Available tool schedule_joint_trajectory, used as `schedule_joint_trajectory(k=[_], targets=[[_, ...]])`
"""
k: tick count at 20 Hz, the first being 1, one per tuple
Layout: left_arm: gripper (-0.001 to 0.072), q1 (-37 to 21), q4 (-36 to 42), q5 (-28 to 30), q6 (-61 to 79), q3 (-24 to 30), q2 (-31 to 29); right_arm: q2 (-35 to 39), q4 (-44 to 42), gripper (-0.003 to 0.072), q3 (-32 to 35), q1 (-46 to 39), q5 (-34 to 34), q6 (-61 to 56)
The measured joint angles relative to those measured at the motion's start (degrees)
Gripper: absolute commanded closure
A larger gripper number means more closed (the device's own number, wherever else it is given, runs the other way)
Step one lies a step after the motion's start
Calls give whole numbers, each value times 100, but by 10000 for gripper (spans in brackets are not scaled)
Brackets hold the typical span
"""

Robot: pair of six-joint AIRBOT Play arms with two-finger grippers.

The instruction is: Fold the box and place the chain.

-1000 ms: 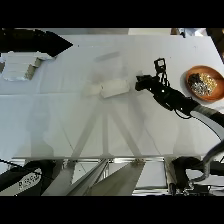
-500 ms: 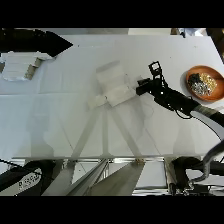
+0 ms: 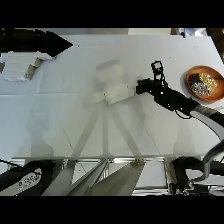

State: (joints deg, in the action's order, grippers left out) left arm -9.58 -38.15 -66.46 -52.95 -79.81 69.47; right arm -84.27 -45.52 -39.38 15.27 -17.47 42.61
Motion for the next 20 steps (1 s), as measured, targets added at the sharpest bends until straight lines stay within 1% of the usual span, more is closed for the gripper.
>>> schedule_joint_trajectory(k=[4,7,15,20], targets=[[8,0,0,-2,2,2,0,0,-437,669,0,0,-79,-17],[8,2,0,-2,0,2,0,0,-599,669,0,-2,-101,-17],[8,2,2,0,2,2,0,0,-706,669,0,0,-116,-15],[11,13,2,212,0,2,0,0,-717,669,0,0,-116,-17]])
